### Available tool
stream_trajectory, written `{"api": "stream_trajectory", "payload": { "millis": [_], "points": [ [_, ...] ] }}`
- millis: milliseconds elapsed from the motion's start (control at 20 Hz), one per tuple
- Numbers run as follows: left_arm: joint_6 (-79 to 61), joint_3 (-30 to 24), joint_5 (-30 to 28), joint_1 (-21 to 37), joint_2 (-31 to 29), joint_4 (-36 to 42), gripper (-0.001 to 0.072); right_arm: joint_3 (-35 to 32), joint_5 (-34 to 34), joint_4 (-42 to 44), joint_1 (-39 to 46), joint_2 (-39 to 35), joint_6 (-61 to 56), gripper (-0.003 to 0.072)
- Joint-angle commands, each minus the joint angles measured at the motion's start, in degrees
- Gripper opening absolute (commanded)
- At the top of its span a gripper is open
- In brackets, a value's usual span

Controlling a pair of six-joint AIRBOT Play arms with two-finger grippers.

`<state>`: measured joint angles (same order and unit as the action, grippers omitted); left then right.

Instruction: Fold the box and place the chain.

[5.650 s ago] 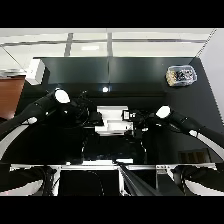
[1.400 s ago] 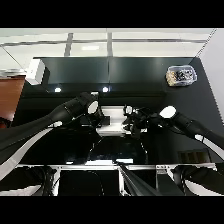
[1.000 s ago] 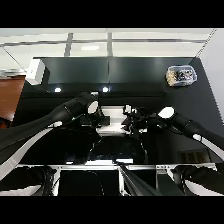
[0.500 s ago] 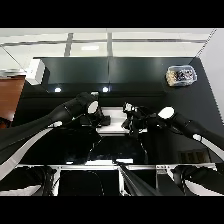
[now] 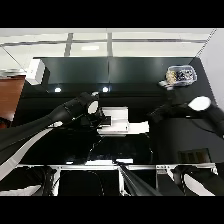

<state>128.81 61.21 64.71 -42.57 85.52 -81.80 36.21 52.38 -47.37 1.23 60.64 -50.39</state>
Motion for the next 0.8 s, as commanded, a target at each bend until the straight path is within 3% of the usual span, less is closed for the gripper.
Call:
{"api": "stream_trajectory", "payload": {
  "millis": [0, 100, 300, 500, 750],
  "points": [
    [0.0, 0.1, 0.0, 0.1, 0.0, 0.2, 0.0030, -5.7, 0.9, 5.1, 17.1, -1.0, -14.4, 0.0022],
    [0.0, 0.1, 0.0, 0.1, 0.0, 0.2, 0.0030, -10.3, 3.3, 11.1, 20.5, 1.4, -13.6, 0.0022],
    [0.0, 0.1, 0.1, 0.1, 0.0, 0.2, 0.0030, -12.9, 11.6, 19.1, 15.6, 10.1, -1.2, 0.0021],
    [0.0, 0.1, 0.1, 0.1, 0.0, 0.2, 0.0030, -12.5, 9.4, 25.2, 4.6, 15.9, 3.2, 0.0023],
    [0.0, 0.1, 0.1, 0.1, 0.0, 0.2, 0.0030, -8.2, 8.0, 27.1, -5.3, 16.1, 4.9, 0.0024]
  ]
}}
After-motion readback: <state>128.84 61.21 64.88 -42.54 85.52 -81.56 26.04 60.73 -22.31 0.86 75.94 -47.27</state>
